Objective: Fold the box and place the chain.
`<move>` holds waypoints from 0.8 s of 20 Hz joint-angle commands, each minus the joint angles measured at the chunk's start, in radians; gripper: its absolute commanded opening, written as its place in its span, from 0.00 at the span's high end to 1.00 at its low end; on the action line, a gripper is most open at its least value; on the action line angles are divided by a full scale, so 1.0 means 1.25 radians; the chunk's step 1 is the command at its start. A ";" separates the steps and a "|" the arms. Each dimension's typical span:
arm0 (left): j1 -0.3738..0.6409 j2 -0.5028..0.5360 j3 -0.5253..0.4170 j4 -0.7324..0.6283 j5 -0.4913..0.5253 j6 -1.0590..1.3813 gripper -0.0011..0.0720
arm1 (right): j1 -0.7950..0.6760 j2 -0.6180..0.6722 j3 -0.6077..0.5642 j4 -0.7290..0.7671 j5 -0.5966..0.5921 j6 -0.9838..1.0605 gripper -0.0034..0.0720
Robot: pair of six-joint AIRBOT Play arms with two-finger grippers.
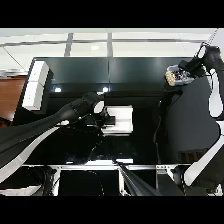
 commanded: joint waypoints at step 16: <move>0.000 0.000 0.000 -0.003 -0.010 0.000 0.95 | 0.008 0.533 0.011 0.155 0.088 -0.310 0.93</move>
